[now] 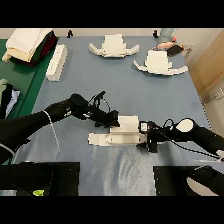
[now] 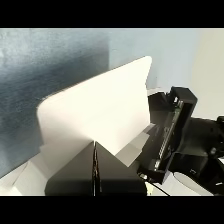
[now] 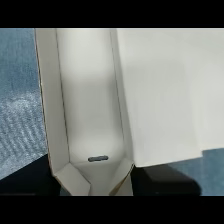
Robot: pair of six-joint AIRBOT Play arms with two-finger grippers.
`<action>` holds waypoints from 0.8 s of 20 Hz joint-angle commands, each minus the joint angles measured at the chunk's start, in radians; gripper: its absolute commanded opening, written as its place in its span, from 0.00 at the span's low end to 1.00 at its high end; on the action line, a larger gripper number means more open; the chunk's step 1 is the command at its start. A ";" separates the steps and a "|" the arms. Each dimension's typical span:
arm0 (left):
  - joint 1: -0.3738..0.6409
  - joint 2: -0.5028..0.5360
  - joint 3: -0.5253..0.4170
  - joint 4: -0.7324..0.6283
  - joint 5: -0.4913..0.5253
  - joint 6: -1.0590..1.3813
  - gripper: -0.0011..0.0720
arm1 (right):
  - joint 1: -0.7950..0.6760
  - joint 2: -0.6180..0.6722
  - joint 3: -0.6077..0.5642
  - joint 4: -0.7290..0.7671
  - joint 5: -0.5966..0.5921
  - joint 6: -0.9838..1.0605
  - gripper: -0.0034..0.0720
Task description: Fold the box.
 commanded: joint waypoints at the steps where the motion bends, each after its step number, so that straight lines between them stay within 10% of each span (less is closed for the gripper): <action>1: 0.002 -0.019 0.001 0.002 -0.010 -0.003 0.04 | 0.000 0.000 0.000 0.000 0.001 0.000 0.72; 10: -0.003 -0.056 0.027 0.000 -0.040 0.115 0.04 | 0.000 0.000 0.000 0.000 0.001 -0.001 0.72; 16: -0.002 0.129 0.088 0.008 -0.053 0.254 0.04 | 0.000 0.000 0.000 0.000 0.001 -0.001 0.72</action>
